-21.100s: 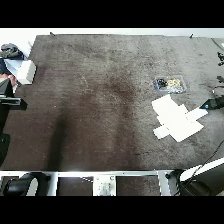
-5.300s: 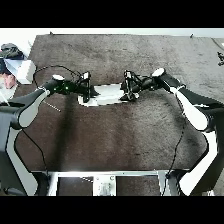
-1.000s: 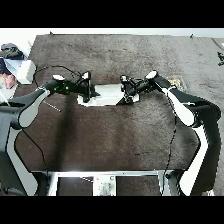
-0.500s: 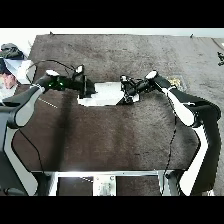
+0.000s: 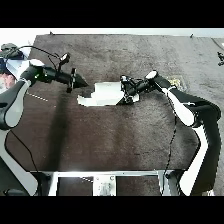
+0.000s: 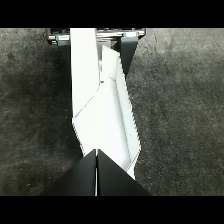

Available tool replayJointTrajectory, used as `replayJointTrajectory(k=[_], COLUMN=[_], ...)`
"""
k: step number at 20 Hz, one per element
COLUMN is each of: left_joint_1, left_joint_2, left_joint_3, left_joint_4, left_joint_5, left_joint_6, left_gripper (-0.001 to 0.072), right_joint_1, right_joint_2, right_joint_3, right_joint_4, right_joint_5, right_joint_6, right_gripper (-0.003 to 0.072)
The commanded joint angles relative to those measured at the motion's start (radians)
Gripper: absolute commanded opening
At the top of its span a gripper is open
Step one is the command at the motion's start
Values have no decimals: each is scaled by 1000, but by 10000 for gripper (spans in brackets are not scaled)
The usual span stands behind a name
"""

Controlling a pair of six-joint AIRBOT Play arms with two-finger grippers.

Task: Fold the box and place the chain.

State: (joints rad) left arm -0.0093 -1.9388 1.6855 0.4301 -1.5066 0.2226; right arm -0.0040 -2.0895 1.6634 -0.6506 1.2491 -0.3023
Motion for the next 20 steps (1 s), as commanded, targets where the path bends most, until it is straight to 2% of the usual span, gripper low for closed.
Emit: replayJointTrajectory(k=[1, 3, 5, 7, 9, 12, 15, 20], left_joint_1=[-24, -44, -68, -105, -153, -204, -210, -210], left_joint_2=[103, 196, 268, 299, 298, 270, 230, 222], left_joint_3=[-27, -122, -233, -332, -389, -418, -415, -404], left_joint_4=[80, 85, 68, 35, 14, -34, -142, -171], left_joint_5=[111, 215, 278, 299, 331, 393, 450, 609], left_joint_6=[-83, -64, -29, -9, -9, -16, -102, -113], left_gripper=[3, 3, 3, 3, 4, 8, 9, 8], right_joint_1=[-1, -1, -1, -1, -1, -1, -1, -2], right_joint_2=[-1, -1, -1, -1, -1, -1, -1, -1], right_joint_3=[1, 1, 1, 1, 1, 1, 1, 1], right_joint_4=[0, 0, 0, 0, 0, 0, 0, 0], right_joint_5=[1, 1, 0, 1, 1, 0, 0, 1], right_joint_6=[0, 0, 0, 0, 0, 0, 0, 0], right_gripper=[430, 430, 430, 431, 430, 431, 431, 431])
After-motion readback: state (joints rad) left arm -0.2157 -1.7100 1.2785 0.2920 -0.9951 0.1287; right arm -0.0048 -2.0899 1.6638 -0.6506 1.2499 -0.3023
